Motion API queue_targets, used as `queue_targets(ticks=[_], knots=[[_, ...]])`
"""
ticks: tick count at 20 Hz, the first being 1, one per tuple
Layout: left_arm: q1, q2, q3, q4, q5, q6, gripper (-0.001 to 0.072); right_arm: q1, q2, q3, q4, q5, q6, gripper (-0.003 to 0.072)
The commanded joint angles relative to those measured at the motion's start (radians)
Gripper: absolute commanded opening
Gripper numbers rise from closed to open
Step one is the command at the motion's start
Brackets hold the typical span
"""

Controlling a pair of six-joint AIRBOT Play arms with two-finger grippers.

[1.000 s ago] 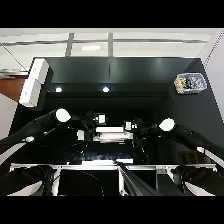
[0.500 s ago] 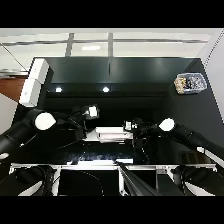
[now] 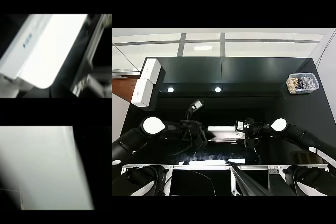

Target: Fold the box and place the chain.

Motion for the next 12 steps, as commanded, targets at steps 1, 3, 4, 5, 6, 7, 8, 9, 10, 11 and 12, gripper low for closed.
queue_targets(ticks=[1,3,4,5,6,7,8,9,10,11,12], knots=[[0.0,-0.05,-0.04,-0.3,0.335,0.116,0.003,0.0,-0.001,0.0,0.0,0.0,0.0,0.0532],[0.0,-0.116,-0.04,-0.307,0.442,0.116,0.0029,0.0,-0.001,0.0,0.0,0.0,0.0,0.0532],[0.0,-0.154,-0.04,-0.306,0.443,0.117,0.0029,0.0,-0.001,0.0,0.0,0.0,0.0,0.0532],[-0.001,-0.187,-0.04,-0.293,0.428,0.117,0.0029,0.0,-0.001,0.0,0.0,0.0,0.0,0.0532],[-0.001,-0.217,-0.04,-0.268,0.404,0.117,0.0029,0.0,-0.001,0.0,0.0,0.0,0.0,0.0532],[-0.001,-0.239,-0.04,-0.246,0.386,0.117,0.0029,0.0,-0.001,0.0,0.0,0.0,0.0,0.0532],[-0.001,-0.251,-0.04,-0.234,0.38,0.117,0.0029,0.0,-0.001,0.0,0.0,0.0,0.0,0.0532],[-0.001,-0.254,-0.04,-0.232,0.369,0.117,0.0029,0.0,-0.001,0.0,0.0,0.0,0.0,0.0532],[0.0,-0.254,-0.034,-0.228,0.352,0.126,0.0029,0.0,-0.001,0.0,0.0,0.0,0.0,0.0532],[0.0,-0.254,-0.021,-0.196,0.331,0.132,0.0029,0.0,-0.001,0.0,0.0,0.0,0.0,0.0532],[0.002,-0.252,-0.002,-0.139,0.312,0.131,0.0029,0.0,-0.001,0.0,0.0,0.0,0.0,0.0532]])
